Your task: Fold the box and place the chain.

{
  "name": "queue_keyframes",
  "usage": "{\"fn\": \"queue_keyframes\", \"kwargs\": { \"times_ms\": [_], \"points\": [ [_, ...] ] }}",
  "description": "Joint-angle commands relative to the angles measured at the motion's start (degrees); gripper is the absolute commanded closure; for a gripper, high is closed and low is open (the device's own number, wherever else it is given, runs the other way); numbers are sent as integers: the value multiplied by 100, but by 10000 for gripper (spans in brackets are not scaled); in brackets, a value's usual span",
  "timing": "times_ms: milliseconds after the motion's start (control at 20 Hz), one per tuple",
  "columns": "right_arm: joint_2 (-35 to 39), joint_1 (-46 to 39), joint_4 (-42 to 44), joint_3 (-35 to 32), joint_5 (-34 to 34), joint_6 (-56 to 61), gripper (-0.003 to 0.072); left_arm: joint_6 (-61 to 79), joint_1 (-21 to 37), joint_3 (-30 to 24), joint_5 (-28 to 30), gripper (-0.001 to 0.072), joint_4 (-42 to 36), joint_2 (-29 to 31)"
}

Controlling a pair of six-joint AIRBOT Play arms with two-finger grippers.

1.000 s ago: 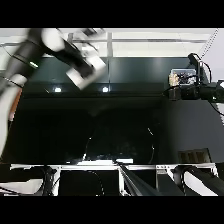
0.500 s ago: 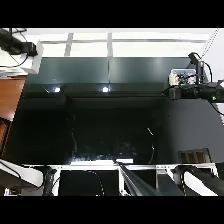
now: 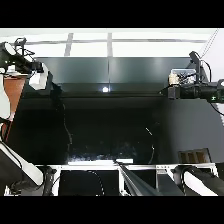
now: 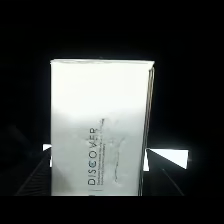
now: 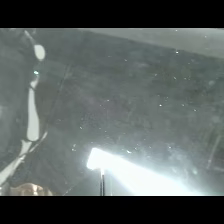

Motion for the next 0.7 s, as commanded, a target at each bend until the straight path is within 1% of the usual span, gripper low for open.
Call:
{"fn": "queue_keyframes", "kwargs": {
  "times_ms": [0,50,100,150,200,250,300,350,400,450,500,550,650],
  "points": [
    [0,-2,136,2,22,9,668,-361,-31,560,-332,-4,-212,168],
    [0,0,138,2,-22,7,668,-485,-79,538,-393,4,-363,444],
    [0,39,129,4,-205,13,668,-483,-190,389,-522,92,-334,787],
    [2,111,157,9,-367,48,668,-485,-339,149,-678,257,-188,1147],
    [2,236,175,33,-455,118,667,-492,-518,-223,-765,463,-138,1596],
    [2,387,149,48,-466,192,668,-664,-702,-629,-787,610,-140,2061],
    [2,557,70,46,-450,251,668,-765,-940,-1104,-752,682,-267,2579],
    [2,767,-221,35,-494,387,669,-763,-1213,-1628,-605,682,-426,3080],
    [2,1023,-686,-35,-726,577,669,-763,-1576,-2339,-289,683,-461,3654],
    [2,1257,-1134,-175,-1115,787,669,-776,-1958,-3091,83,683,-400,4172],
    [2,1473,-1475,-389,-1613,929,670,-922,-2367,-4033,605,683,-378,4719],
    [2,1624,-1626,-640,-2149,942,669,-1147,-2761,-5073,1211,683,-446,5250],
    [0,1683,-1698,-1073,-3141,942,668,-1543,-3348,-6887,2267,683,-369,6089]
  ]
}}
